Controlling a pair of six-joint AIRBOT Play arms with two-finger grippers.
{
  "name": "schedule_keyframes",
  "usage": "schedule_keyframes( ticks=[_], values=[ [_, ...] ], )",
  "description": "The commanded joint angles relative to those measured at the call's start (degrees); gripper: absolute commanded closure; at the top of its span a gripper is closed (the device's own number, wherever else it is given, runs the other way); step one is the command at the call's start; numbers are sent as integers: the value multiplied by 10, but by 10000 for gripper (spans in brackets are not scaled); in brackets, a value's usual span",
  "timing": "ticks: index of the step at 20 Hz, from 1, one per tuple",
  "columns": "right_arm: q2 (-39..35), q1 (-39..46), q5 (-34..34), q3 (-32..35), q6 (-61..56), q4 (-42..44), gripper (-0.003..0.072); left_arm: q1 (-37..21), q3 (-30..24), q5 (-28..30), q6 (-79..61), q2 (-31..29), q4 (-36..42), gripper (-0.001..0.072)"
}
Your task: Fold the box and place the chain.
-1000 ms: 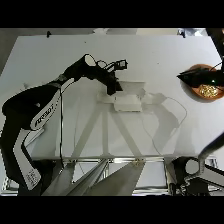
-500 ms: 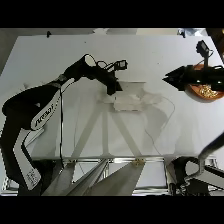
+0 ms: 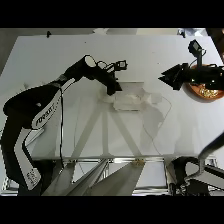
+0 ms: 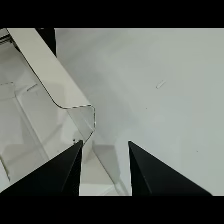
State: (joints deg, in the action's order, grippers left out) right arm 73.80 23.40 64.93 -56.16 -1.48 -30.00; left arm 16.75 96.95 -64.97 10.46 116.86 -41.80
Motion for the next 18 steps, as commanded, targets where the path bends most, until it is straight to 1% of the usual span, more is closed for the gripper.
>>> schedule_keyframes(
  ticks=[1,6,10,11,12,14,15,16,17,18],
  values=[
    [0,-1,-3,0,0,0,395,0,0,0,0,3,-2,696],
    [0,-1,-2,0,0,0,394,0,0,0,0,3,-2,695],
    [-4,-1,30,0,0,10,384,0,0,0,0,3,-2,695],
    [-9,-1,43,0,2,9,328,0,0,0,0,3,-2,695],
    [-17,-1,57,0,10,9,216,0,0,0,0,3,-2,695],
    [-37,-1,103,0,47,9,117,0,0,0,0,3,-2,695],
    [-50,-1,115,0,50,9,59,0,0,0,0,3,-2,695],
    [-63,-1,124,0,50,9,17,0,0,0,0,3,-2,695],
    [-80,-1,132,0,50,13,-9,0,0,0,0,3,-2,695],
    [-98,-1,146,0,49,20,-10,0,0,0,0,3,-2,695]
  ],
)
